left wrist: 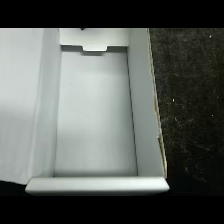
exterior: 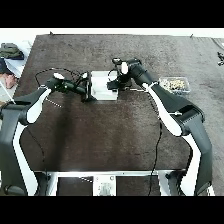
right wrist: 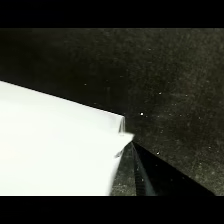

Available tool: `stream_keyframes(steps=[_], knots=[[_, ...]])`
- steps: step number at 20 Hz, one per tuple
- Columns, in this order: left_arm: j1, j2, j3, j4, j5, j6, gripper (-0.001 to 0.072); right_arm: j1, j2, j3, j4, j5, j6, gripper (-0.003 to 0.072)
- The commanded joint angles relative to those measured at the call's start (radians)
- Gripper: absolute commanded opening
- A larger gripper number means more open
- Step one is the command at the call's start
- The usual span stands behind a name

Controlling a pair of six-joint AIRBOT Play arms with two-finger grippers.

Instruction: Fold the box and place the chain.

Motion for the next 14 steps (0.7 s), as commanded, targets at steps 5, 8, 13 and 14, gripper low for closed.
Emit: stream_keyframes(steps=[5, 8, 13, 14], knots=[[0.000, 0.001, 0.001, 0.000, 0.000, 0.000, 0.0345, 0.003, -0.010, 0.003, -0.048, -0.007, 0.032, 0.0374], [0.000, 0.001, 0.001, 0.000, 0.000, 0.000, 0.0345, 0.016, -0.010, 0.003, -0.061, -0.018, 0.032, 0.0373], [0.000, 0.001, 0.001, 0.000, 0.000, 0.000, 0.0344, 0.046, -0.010, 0.002, -0.119, -0.031, 0.047, 0.0373], [0.000, 0.001, 0.001, 0.000, 0.000, 0.000, 0.0345, 0.046, -0.011, 0.003, -0.119, -0.029, 0.055, 0.0373]])
